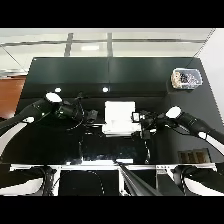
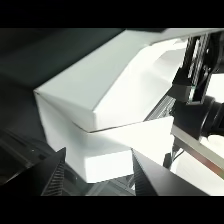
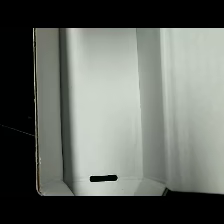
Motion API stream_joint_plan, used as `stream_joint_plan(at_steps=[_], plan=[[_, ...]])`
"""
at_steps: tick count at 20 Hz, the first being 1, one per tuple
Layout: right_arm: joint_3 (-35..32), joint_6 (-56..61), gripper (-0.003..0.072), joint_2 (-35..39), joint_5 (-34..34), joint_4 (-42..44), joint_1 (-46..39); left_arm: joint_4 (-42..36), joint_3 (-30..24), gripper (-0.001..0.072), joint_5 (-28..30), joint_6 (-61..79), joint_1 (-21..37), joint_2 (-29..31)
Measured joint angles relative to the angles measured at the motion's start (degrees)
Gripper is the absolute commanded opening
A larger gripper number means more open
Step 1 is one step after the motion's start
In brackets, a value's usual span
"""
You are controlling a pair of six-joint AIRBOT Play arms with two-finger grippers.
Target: Fold the box and place the chain.
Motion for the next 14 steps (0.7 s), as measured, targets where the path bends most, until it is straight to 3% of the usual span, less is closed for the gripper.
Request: stream_joint_plan(at_steps=[14], plan=[[0.0,0.02,0.0324,0.0,-0.02,0.0,0.0,20.41,9.07,0.048,6.67,-26.97,-12.52,1.07]])
